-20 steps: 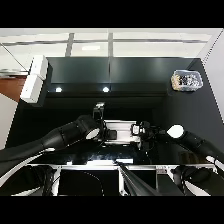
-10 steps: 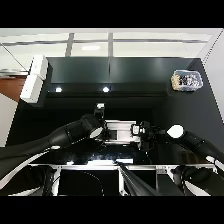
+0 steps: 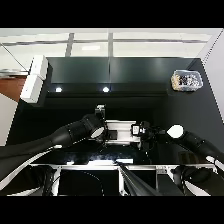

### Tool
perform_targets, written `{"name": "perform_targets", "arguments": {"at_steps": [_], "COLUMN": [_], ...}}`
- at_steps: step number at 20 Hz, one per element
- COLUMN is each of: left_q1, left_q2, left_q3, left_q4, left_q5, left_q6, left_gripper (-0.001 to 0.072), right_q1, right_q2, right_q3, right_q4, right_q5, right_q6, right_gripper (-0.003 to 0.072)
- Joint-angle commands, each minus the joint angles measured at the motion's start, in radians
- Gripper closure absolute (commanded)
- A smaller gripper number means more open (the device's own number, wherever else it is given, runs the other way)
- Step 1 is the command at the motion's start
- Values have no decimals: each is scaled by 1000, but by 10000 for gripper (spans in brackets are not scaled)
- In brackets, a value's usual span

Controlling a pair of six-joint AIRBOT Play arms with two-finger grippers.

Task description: Fold the box and place the chain.

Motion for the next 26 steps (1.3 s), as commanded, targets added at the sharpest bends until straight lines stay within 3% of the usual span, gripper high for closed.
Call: {"name": "perform_targets", "arguments": {"at_steps": [1,3,4,8,14,15,17,18,21,22,23,26], "left_q1": [0,0,0,0,0,0,0,0,0,0,0,0], "left_q2": [0,0,0,0,-15,-18,-18,-18,-18,-18,-18,-18], "left_q3": [14,25,30,34,34,34,34,34,34,35,35,54], "left_q4": [1,3,4,7,34,35,36,36,35,33,34,61], "left_q5": [0,-15,-21,-23,-62,-68,-65,-64,-64,-65,-67,-84], "left_q6": [0,0,0,-2,-52,-46,-42,-28,-22,-13,-10,-4], "left_gripper": [634,371,330,331,385,498,644,683,683,683,683,685], "right_q1": [0,0,0,0,0,0,0,0,0,0,0,0], "right_q2": [0,0,0,0,0,0,0,0,0,0,2,23], "right_q3": [-1,-1,-1,-1,-1,-1,-1,-1,-1,-1,0,6], "right_q4": [1,1,1,1,1,1,1,1,2,5,6,-70], "right_q5": [-1,-1,-1,-1,-4,-5,-5,-5,-8,-8,-8,12], "right_q6": [1,1,1,1,3,3,3,3,7,7,16,139], "right_gripper": [154,154,154,154,154,154,154,153,133,28,-31,-30]}}
